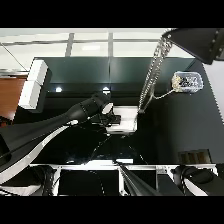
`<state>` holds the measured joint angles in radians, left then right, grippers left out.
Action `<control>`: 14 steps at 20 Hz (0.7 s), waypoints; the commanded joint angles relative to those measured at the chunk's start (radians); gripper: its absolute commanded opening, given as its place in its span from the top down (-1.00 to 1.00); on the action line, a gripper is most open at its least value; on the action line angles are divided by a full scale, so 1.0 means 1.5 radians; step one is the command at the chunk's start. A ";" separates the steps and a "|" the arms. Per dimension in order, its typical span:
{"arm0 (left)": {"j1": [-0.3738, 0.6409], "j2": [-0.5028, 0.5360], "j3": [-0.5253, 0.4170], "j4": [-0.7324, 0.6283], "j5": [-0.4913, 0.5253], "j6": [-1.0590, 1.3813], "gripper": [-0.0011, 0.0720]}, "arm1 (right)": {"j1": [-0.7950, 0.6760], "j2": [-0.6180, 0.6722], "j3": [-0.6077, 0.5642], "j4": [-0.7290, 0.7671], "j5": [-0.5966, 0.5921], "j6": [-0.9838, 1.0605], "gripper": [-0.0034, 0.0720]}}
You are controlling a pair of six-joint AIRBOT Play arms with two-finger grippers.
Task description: Fold the box and place the chain.
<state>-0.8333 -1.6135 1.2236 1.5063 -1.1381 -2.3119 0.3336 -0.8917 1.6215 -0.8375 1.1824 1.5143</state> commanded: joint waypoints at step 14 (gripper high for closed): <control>0.000 0.001 0.000 0.000 0.000 0.000 0.89 | 0.016 -0.007 -0.261 -0.037 0.011 0.032 0.88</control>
<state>-0.8333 -1.6135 1.2236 1.5063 -1.1385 -2.3119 0.3573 -0.9024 1.2953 -0.8867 1.2114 1.5547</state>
